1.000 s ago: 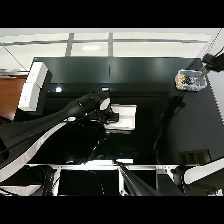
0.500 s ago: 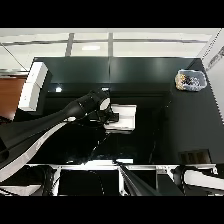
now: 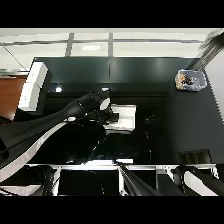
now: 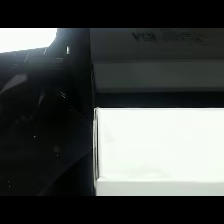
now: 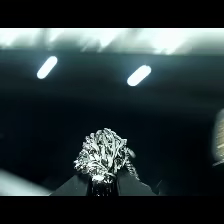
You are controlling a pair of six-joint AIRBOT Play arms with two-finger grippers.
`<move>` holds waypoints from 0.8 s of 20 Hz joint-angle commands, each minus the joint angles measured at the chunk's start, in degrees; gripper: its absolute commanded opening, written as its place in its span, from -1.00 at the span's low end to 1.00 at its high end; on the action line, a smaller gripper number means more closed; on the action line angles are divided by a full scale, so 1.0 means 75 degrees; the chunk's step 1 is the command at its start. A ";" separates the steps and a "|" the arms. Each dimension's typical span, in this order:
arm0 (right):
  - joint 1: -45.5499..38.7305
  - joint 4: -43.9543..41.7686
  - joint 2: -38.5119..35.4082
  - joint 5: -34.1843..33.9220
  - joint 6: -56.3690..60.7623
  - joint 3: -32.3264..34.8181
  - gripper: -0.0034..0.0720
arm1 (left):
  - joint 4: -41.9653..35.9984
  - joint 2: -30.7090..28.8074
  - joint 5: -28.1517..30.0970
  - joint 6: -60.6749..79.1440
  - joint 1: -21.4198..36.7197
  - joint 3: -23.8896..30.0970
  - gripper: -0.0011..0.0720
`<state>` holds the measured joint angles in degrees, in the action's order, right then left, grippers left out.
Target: Fold the box and place the chain.
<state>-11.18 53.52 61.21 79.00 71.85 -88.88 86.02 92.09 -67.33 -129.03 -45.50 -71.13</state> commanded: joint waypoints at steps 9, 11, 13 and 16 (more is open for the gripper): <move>0.2693 -0.1874 -0.0731 0.0326 -0.0848 0.3777 -0.88 | 0.0006 -0.0003 -0.0090 0.0000 0.0006 0.0003 -0.90; 0.2798 -0.2101 -0.0729 0.0221 -0.0848 0.3777 -0.89 | 0.0006 -0.0003 -0.0090 0.0000 0.0006 0.0003 -0.89; 0.2967 -0.2139 -0.0726 0.0172 -0.0845 0.3780 -0.89 | 0.0003 -0.0003 -0.0079 -0.0006 0.0006 0.0003 -0.90; 0.3468 -0.2145 -0.0612 -0.0880 -0.0697 0.4068 -0.89 | 0.0006 -0.0003 -0.0047 -0.0017 0.0006 0.0003 -0.90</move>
